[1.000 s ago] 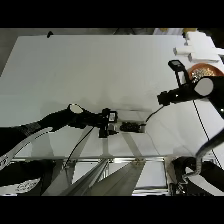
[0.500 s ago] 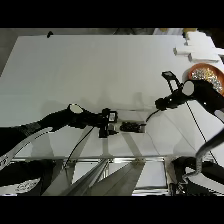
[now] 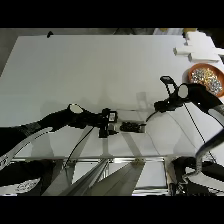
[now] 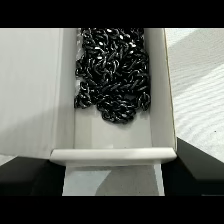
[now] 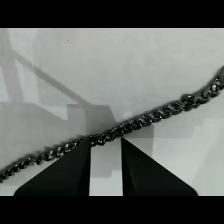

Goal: Fold the box and place the chain.

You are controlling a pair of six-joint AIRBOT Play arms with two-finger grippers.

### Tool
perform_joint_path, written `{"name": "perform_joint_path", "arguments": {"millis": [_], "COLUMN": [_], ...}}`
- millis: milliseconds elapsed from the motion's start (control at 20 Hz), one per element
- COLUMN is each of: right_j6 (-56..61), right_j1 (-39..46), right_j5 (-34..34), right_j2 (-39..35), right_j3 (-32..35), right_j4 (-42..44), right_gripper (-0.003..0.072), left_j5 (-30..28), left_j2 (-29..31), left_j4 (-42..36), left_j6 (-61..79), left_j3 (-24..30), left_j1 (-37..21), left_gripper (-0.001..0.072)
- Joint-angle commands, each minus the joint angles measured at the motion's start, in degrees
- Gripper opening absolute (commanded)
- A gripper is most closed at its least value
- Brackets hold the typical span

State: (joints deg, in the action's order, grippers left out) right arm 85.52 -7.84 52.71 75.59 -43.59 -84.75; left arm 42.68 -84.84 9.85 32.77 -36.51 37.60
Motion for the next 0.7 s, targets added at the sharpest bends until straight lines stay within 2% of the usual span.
{"name": "perform_joint_path", "arguments": {"millis": [0,50,200,350,500,650], "right_j6": [0.0,0.0,-0.1,-0.5,-0.4,-0.5], "right_j1": [-0.1,-0.1,-0.5,-2.8,-6.6,-11.2], "right_j5": [-0.8,0.3,3.1,6.0,13.1,16.7], "right_j2": [0.5,0.5,-2.3,-10.0,-17.7,-24.5], "right_j3": [0.7,0.7,0.6,0.7,0.7,0.7], "right_j4": [-0.5,-0.5,-0.5,-0.4,0.5,6.8], "right_gripper": [0.0114,0.0016,0.0014,0.0014,0.0015,0.0015], "left_j5": [0.0,0.0,0.0,0.0,0.0,0.0], "left_j2": [0.0,0.0,0.0,0.0,0.0,0.0], "left_j4": [0.0,0.0,0.0,0.0,0.0,0.0], "left_j6": [0.0,0.0,0.0,0.0,0.0,0.0], "left_j3": [0.0,0.0,0.0,0.0,0.0,0.0], "left_j1": [0.0,0.0,0.0,0.0,0.0,0.0], "left_gripper": [0.0134,0.0134,0.0134,0.0134,0.0134,0.0134]}}
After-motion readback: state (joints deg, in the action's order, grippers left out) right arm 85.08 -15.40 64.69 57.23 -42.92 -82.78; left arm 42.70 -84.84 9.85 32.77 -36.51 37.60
